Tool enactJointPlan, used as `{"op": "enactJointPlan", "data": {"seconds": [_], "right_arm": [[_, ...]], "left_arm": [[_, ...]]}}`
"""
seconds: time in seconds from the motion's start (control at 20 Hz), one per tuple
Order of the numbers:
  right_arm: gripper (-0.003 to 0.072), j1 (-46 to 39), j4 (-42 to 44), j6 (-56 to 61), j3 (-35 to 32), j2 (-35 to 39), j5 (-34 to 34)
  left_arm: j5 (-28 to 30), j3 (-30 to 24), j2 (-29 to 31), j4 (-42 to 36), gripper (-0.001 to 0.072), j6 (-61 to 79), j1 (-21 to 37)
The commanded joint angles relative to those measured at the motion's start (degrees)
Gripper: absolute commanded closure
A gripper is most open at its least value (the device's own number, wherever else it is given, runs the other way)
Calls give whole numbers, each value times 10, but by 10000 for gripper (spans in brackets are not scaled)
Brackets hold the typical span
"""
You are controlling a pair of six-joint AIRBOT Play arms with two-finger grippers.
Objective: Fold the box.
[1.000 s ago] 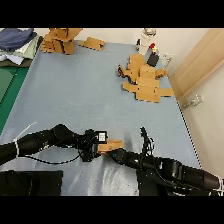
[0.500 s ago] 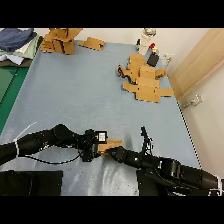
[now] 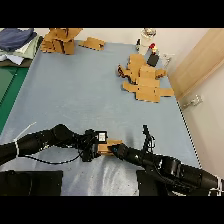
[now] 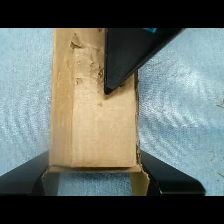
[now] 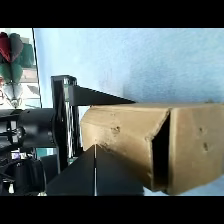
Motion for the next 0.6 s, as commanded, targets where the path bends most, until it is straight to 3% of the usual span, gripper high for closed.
{"op": "enactJointPlan", "data": {"seconds": [0.0,0.55], "right_arm": [[685,-1,-7,0,0,0,-11],[685,-1,-40,0,-1,0,-46]], "left_arm": [[0,0,0,0,242,0,0],[0,0,0,0,242,0,0]]}}
